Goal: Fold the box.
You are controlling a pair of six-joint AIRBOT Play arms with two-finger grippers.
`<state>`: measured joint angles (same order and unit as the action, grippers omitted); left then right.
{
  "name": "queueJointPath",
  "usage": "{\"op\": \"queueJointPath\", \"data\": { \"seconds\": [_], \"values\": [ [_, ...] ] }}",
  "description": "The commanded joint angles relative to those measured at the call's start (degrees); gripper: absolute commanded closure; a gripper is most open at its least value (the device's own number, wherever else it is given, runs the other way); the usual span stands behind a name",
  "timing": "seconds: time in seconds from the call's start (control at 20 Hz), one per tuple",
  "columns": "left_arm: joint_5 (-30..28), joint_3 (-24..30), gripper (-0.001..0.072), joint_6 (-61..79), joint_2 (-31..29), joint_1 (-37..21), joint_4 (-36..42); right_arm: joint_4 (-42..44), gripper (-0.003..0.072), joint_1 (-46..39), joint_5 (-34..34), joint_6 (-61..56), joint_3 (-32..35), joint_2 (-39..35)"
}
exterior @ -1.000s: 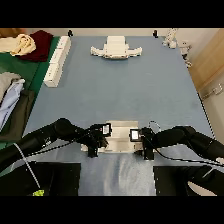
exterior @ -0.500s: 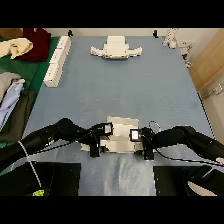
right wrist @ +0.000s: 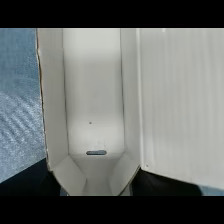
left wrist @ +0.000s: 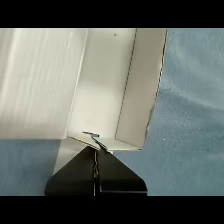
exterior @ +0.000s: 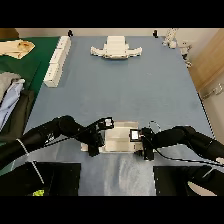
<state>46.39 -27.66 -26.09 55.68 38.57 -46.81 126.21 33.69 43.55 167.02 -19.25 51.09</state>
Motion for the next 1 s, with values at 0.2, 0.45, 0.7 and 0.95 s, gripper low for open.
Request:
{"op": "queueJointPath", "data": {
  "seconds": [0.2, 0.45, 0.7, 0.95],
  "values": [
    [9.94, -8.22, 0.07, -44.63, -2.86, -0.11, -29.9, 0.02, 0.012, 0.0, 0.0, -0.02, 0.02, 0.02],
    [16.22, -7.89, 0.0699, -60.57, -16.41, -7.39, -34.27, 0.02, 0.0119, 0.0, -0.02, -0.02, 0.02, 0.02],
    [21.05, -1.86, 0.0695, -66.36, -26.47, -25.42, -31.12, 0.02, 0.012, 0.0, -0.02, -0.02, 0.02, 0.02],
    [22.14, 5.95, 0.0695, -44.74, -19.87, -38.14, -6.36, 0.02, 0.012, -0.02, -0.02, -0.02, 0.02, 0.02]
  ]
}}
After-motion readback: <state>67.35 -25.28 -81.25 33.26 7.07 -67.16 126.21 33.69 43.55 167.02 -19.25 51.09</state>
